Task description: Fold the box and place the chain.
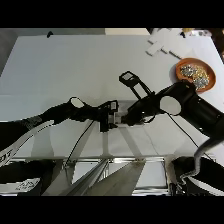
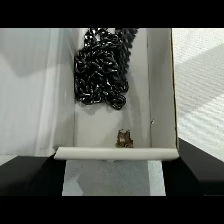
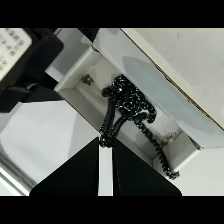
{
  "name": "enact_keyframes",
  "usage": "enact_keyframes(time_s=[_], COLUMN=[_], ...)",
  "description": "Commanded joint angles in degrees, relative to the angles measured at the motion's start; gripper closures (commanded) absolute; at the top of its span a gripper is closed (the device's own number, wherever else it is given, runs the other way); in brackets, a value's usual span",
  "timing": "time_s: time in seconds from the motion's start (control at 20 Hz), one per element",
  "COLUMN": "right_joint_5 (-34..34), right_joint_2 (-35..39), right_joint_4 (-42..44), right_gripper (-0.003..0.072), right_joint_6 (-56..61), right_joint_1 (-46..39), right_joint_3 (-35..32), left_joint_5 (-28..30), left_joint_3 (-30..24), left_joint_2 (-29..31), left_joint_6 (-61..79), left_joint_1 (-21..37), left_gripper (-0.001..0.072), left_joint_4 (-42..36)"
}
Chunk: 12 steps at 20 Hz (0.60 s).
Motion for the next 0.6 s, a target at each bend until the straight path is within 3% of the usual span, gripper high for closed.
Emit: enact_keyframes(time_s=[0.0,0.1,0.15,0.2,0.4,0.55], right_joint_5=[-1.07,0.50,1.51,2.08,2.12,2.78], right_joint_2=[-1.14,-0.20,0.83,2.21,9.51,10.99], right_joint_4=[0.09,0.33,0.48,0.44,0.33,-1.25], right_gripper=[0.0591,0.0444,0.0330,0.0277,0.0291,0.0292], right_joint_6=[0.00,0.00,-0.02,-0.22,-0.17,0.39], right_joint_1=[-0.28,-1.51,-2.43,-3.39,-10.10,-18.25], right_joint_3=[-0.96,-0.92,-0.81,-0.81,-0.81,-0.83], left_joint_5=[0.00,0.00,0.00,0.00,0.00,0.00], left_joint_3=[-0.02,-0.02,-0.02,-0.02,-0.02,-0.02], left_joint_2=[0.02,0.02,0.02,0.00,0.02,0.02], left_joint_6=[0.00,0.00,0.00,0.00,0.00,0.00], left_joint_1=[0.02,0.02,0.02,0.02,0.02,0.02], left_gripper=[0.0480,0.0480,0.0480,0.0480,0.0480,0.0480], left_joint_4=[0.02,0.02,0.02,0.02,0.02,0.02])
